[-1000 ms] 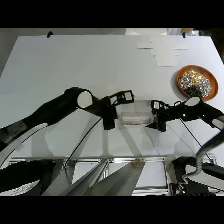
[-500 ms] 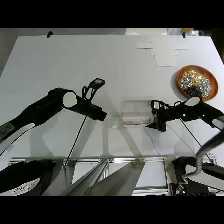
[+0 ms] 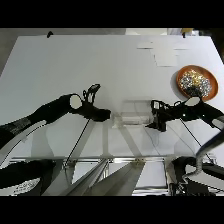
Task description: Fold the box and place the chain.
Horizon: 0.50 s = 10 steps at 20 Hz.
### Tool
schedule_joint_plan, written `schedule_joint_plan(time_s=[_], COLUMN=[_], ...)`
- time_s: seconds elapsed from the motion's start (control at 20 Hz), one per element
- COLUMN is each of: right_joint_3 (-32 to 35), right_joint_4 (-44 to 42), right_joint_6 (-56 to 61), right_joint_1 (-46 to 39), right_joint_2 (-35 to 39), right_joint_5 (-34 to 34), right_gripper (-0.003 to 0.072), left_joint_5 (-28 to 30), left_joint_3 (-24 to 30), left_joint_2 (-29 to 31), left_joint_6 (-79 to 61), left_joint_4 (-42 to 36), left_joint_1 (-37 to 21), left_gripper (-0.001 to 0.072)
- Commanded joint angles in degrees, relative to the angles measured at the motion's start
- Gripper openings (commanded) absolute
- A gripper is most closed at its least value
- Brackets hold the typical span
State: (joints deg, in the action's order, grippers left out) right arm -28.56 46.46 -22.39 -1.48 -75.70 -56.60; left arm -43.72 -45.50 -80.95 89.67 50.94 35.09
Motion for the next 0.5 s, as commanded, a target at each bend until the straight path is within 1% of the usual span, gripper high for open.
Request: schedule_joint_plan(time_s=[0.0,0.15,0.3,0.45], right_joint_3=[0.02,0.02,0.02,0.02], right_joint_4=[0.02,0.04,0.04,0.02], right_joint_6=[0.00,0.00,0.00,0.00], right_joint_1=[0.04,0.04,0.04,0.04], right_joint_2=[-0.02,-0.02,-0.02,-0.02], right_joint_5=[0.00,0.00,0.00,-0.02], right_gripper=[0.0531,0.0531,0.0531,0.0531], left_joint_5=[0.50,1.42,1.49,1.25], left_joint_3=[0.09,0.07,0.07,-0.26], left_joint_2=[-1.36,-2.27,-2.71,-2.71], left_joint_6=[0.39,0.37,0.37,0.09], left_joint_4=[-2.12,-4.13,-4.50,-6.78], left_joint_1=[0.07,0.57,1.84,3.02], left_gripper=[0.0001,0.0001,0.0001,0.0001])
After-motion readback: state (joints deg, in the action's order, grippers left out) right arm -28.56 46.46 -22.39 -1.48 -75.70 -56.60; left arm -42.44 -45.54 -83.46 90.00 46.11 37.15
